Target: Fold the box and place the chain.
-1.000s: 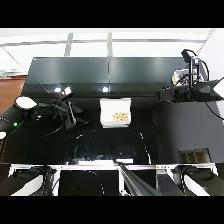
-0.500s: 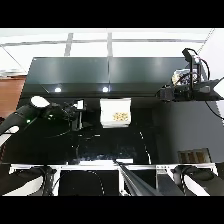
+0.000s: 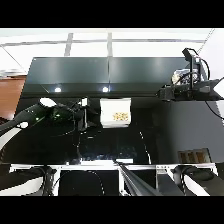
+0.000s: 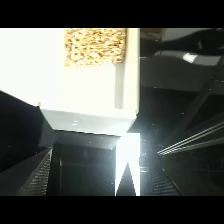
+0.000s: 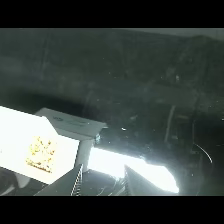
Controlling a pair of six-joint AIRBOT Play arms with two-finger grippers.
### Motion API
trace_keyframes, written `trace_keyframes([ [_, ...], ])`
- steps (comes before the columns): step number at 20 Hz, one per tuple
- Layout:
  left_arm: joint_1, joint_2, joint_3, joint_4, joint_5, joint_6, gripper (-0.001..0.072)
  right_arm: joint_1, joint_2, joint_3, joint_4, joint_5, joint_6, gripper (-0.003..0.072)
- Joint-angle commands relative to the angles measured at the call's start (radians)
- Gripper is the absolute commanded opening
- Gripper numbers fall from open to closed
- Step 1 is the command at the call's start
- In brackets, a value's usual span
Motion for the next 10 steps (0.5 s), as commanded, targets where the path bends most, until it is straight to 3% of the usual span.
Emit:
trace_keyframes([
  [1, -0.019, -0.011, 0.002, -0.012, 0.039, -0.003, 0.0712, 0.000, 0.000, 0.000, -0.011, -0.006, 0.000, 0.0308],
  [10, -0.061, -0.057, 0.064, -0.003, 0.037, -0.023, 0.0706, 0.000, 0.000, 0.000, -0.010, -0.006, 0.000, 0.0308],
])
